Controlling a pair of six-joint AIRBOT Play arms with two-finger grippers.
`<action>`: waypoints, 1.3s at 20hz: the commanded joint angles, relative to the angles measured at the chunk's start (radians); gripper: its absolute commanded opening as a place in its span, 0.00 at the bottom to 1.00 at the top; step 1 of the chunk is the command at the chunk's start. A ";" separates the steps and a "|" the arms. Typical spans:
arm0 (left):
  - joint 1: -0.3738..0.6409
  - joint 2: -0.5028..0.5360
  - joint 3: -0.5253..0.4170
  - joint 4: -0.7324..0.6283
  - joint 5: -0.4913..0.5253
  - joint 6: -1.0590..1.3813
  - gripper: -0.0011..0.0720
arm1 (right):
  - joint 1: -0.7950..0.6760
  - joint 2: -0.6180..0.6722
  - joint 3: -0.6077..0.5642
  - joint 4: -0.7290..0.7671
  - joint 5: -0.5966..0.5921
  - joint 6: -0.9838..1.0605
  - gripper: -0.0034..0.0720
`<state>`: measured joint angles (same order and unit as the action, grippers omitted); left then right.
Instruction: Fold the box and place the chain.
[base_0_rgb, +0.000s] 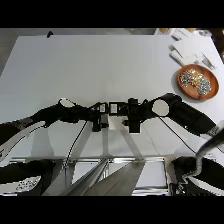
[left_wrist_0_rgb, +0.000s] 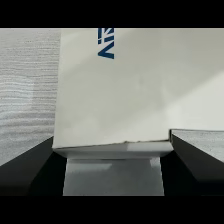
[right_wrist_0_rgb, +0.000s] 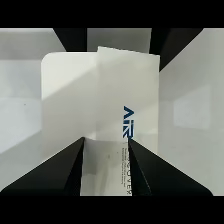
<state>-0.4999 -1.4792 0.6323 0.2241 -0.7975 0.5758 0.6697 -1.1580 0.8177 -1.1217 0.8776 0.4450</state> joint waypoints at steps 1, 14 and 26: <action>0.000 -0.001 0.000 0.000 0.000 0.000 0.22 | 0.002 -0.001 0.000 0.006 0.031 0.003 0.41; 0.000 -0.001 0.000 0.000 0.000 0.000 0.22 | 0.001 -0.030 0.000 -0.003 -0.021 0.003 0.28; 0.000 -0.001 0.000 0.000 0.000 0.000 0.22 | 0.001 0.007 0.000 -0.003 -0.074 0.005 0.19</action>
<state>-0.4995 -1.4792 0.6323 0.2214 -0.7944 0.5739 0.6704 -1.1545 0.8165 -1.1259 0.8116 0.4477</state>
